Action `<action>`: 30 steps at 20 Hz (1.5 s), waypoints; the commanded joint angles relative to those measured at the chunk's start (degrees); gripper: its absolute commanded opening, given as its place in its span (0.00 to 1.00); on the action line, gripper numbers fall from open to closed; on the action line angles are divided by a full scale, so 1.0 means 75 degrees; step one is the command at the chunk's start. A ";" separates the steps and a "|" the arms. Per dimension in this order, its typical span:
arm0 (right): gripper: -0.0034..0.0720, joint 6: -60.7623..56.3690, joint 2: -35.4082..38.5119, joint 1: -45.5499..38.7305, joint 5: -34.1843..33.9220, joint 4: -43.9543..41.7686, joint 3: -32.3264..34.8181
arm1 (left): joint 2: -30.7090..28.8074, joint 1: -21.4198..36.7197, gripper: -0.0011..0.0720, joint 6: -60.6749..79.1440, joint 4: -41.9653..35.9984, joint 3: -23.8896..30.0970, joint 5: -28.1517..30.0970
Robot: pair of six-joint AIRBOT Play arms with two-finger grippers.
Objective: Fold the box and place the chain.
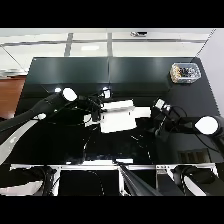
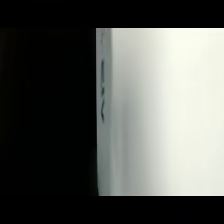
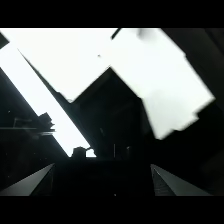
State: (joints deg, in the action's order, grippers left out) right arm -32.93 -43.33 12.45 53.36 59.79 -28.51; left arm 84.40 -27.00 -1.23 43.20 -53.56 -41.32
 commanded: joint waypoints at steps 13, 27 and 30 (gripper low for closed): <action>0.95 0.2850 -0.0513 0.1565 -0.1810 -0.0892 0.1003 | 0.0271 -0.0079 0.05 0.0790 0.0323 0.0006 -0.0874; 0.94 0.3485 -0.1795 0.3110 -0.3756 -0.2203 0.0962 | 0.0271 -0.0119 0.05 0.0787 0.0318 0.0003 -0.0901; 0.95 0.3483 -0.1795 0.3133 -0.4162 -0.2148 0.0944 | 0.0271 -0.0128 0.05 0.0784 0.0318 0.0003 -0.0901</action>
